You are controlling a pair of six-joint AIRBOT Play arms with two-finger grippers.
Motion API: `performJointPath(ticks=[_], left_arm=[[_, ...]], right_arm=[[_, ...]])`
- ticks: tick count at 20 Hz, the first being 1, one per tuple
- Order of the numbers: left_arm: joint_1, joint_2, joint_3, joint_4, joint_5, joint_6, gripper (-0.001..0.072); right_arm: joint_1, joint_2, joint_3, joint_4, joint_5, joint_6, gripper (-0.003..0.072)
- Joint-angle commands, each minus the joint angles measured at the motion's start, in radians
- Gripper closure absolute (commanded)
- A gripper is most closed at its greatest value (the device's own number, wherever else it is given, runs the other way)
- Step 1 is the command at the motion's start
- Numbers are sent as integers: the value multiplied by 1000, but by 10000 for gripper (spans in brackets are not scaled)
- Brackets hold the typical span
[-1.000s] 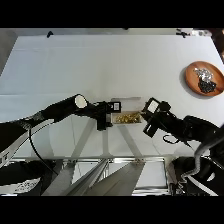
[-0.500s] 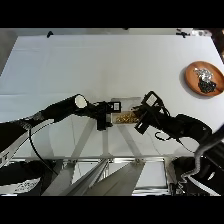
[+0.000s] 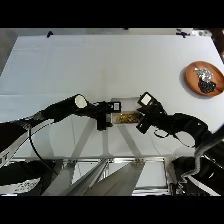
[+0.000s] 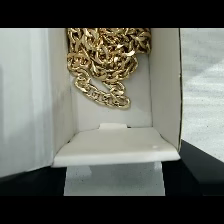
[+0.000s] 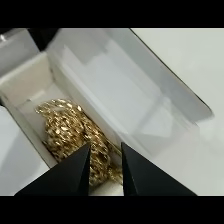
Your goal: Fold the box and place the chain.
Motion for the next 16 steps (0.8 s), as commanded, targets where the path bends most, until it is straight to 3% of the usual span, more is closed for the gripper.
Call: performJointPath(ticks=[1,4,9,10,12,16], left_arm=[[0,1,0,0,0,0,274],[0,1,0,0,0,0,274],[0,1,0,0,0,0,274],[0,1,0,0,0,0,274],[0,1,0,0,0,0,274],[0,1,0,0,0,0,274]], right_arm=[[-152,30,0,37,122,4,465],[-310,29,0,103,140,81,465],[-382,-92,0,351,194,131,458],[-388,-129,0,389,203,130,440],[-412,-188,8,407,239,126,262],[-478,-204,51,411,308,96,273]])
